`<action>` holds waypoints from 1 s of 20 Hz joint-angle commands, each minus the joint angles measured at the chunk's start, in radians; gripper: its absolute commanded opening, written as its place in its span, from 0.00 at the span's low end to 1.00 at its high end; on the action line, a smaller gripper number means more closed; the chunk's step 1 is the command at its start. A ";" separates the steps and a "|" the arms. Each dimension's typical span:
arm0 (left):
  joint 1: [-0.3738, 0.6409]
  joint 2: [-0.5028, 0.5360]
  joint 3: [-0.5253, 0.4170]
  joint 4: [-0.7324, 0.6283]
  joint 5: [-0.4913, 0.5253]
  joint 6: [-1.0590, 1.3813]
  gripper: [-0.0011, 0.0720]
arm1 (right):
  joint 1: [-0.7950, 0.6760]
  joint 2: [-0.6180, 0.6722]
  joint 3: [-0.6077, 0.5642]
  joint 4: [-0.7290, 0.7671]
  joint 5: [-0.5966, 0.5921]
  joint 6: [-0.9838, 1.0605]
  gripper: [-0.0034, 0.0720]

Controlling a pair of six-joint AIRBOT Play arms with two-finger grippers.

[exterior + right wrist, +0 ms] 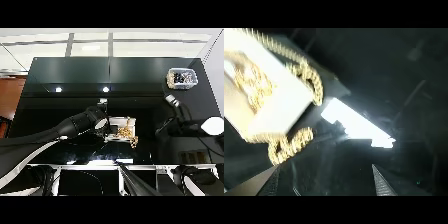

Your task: Fold the box and place the chain.

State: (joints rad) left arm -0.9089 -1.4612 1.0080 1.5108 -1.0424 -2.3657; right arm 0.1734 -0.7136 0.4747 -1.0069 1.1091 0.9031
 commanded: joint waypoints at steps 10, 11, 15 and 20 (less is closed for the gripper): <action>0.005 0.000 0.000 0.003 -0.014 0.001 0.06 | 0.365 -0.013 -0.192 0.012 -0.302 -0.480 0.98; 0.005 0.000 0.000 0.003 -0.014 0.001 0.06 | 0.374 -0.021 -0.196 0.011 -0.312 -0.495 0.98; 0.004 0.000 0.000 0.002 -0.014 0.001 0.06 | 0.379 -0.065 -0.196 0.012 -0.385 -0.550 0.98; 0.004 0.000 0.000 0.000 -0.014 0.001 0.06 | 0.379 -0.120 -0.196 0.023 -0.426 -0.605 0.98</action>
State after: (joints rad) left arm -0.9047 -1.4609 1.0080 1.5131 -1.0569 -2.3650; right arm 0.5491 -0.8066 0.2794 -0.9943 0.7174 0.3386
